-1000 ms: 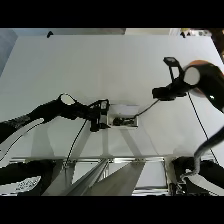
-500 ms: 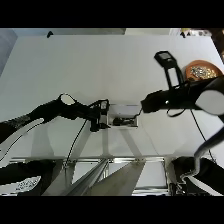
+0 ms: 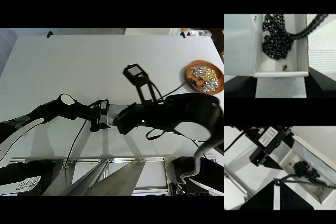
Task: Fold the box and place the chain.
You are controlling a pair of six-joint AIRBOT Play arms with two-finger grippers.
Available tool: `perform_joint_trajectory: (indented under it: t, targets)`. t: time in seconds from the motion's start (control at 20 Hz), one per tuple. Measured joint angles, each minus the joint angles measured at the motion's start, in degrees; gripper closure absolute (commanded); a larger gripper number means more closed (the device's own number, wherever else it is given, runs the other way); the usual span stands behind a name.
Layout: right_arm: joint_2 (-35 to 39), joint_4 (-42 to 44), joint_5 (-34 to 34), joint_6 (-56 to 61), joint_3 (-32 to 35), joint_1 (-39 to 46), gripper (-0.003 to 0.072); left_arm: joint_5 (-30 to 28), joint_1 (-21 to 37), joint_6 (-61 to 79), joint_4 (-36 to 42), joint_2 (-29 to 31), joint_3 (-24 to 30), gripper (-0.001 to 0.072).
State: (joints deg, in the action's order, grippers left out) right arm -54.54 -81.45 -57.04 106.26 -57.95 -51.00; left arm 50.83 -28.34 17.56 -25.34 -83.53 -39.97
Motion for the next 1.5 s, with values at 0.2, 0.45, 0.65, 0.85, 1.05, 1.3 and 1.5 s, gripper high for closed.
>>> perform_joint_trajectory:
  t: [0.2,0.45,0.65,0.85,1.05,1.3,1.5]
  targets:
    - [-6.67,-2.21,2.16,0.31,0.0,-0.76,0.0663,0.0,0.0,0.0,0.0,0.0,0.0,0.0435]
    - [-13.97,-4.24,3.76,3.41,0.0,-0.98,0.0617,0.0,0.0,0.0,0.0,0.0,0.0,0.0435]
    - [-14.21,-4.96,3.41,4.37,-0.02,0.35,0.0361,0.0,0.0,0.0,0.02,0.0,0.0,0.0435]
    - [-9.27,-4.96,-0.66,3.34,-0.2,4.46,0.0361,0.0,0.0,0.0,0.0,0.0,0.0,0.0435]
    - [-3.06,-7.8,-6.78,1.81,-0.2,12.37,0.0362,0.0,0.0,0.0,0.0,0.0,0.0,0.0435]
    - [-1.46,-12.66,-12.68,-1.4,-0.2,26.51,0.0366,0.0,-0.02,0.0,0.0,0.0,0.0,0.0435]
    - [-4.57,-13.75,-13.57,-4.35,-0.2,35.71,0.0367,0.0,0.0,0.0,0.0,0.0,0.0,0.0435]
